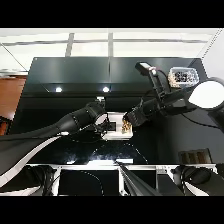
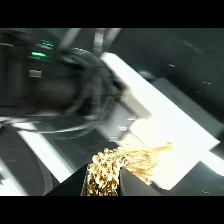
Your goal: Fold the box and place the chain.
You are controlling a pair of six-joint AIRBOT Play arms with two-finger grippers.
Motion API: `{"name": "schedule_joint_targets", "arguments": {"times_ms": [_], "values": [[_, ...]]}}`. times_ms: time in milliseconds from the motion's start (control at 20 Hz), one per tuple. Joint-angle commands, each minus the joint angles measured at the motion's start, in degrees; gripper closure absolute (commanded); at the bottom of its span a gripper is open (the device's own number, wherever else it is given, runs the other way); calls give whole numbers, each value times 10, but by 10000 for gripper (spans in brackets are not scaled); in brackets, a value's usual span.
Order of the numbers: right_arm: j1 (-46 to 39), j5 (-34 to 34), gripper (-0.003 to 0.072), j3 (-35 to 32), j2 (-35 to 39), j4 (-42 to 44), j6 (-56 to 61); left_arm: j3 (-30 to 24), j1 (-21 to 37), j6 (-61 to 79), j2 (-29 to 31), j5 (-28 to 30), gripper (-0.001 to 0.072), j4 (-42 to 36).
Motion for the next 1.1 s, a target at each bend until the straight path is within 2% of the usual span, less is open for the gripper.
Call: {"name": "schedule_joint_targets", "arguments": {"times_ms": [0, 400, 800, 850, 900, 950, 1050], "values": [[1, -19, 648, -27, -7, -45, -7, 0, 0, 0, 0, 0, 683, 0], [21, -69, 647, -42, -70, -29, -3, 0, 0, 0, 0, -2, 683, 0], [22, -64, 646, -42, -83, -26, -3, 0, 0, 0, 0, -1, 683, 0], [22, -64, 527, -42, -83, -26, -2, 0, 0, 0, 0, -1, 683, 0], [22, -57, 315, -42, -83, -27, -1, 0, 0, 0, 0, -1, 683, 0], [15, -42, 257, -41, -83, -28, -1, 0, 0, 0, 0, -1, 683, 0], [-21, 8, 257, -40, -73, -29, -2, 0, 0, 0, 0, -3, 683, 0]]}}
